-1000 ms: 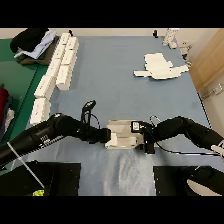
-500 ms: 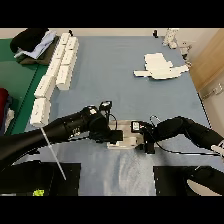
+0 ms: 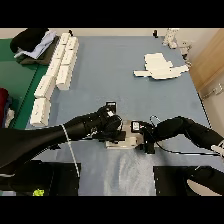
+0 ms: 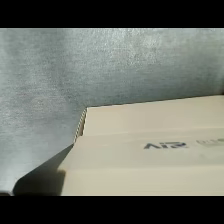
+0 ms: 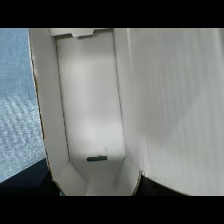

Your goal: Fold the box.

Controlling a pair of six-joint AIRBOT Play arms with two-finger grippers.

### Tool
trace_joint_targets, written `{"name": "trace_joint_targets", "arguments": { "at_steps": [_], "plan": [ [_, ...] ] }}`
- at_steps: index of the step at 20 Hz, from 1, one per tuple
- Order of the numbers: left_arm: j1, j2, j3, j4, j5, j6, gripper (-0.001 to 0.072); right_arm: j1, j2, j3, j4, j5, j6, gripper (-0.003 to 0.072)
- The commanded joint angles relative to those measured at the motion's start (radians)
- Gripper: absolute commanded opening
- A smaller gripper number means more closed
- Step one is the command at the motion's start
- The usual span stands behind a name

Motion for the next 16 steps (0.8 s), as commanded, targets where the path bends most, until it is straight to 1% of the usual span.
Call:
{"name": "trace_joint_targets", "arguments": {
  "at_steps": [1,3,5,6,12,13,14,15,16],
  "plan": [
    [-0.009,-0.039,0.020,0.021,-0.010,-0.021,0.0294,0.001,0.000,0.000,0.000,0.000,0.000,0.0523],
    [-0.014,-0.048,0.020,0.024,-0.007,-0.049,0.0283,0.001,0.000,0.000,0.000,0.000,0.000,0.0524],
    [-0.021,-0.051,0.020,0.026,-0.006,-0.053,0.0058,0.001,0.000,0.000,0.000,0.000,0.000,0.0523],
    [-0.025,-0.050,0.020,0.027,-0.010,-0.059,0.0017,0.001,0.000,0.000,0.000,0.000,0.000,0.0523],
    [-0.026,-0.050,0.024,0.026,-0.017,-0.060,0.0020,0.001,0.000,0.000,0.000,0.000,0.000,0.0523],
    [-0.026,-0.050,0.027,0.026,-0.016,-0.054,0.0111,0.001,0.000,0.000,0.000,0.000,0.000,0.0523],
    [-0.026,-0.050,0.033,0.026,-0.011,-0.053,0.0398,0.001,0.000,0.000,0.000,0.000,0.000,0.0524],
    [-0.026,-0.050,0.040,0.027,-0.013,-0.053,0.0476,0.001,0.000,0.000,0.000,0.000,0.000,0.0523],
    [-0.026,-0.050,0.048,0.027,-0.013,-0.053,0.0476,0.001,0.000,0.000,0.000,0.000,0.000,0.0523]
  ]
}}
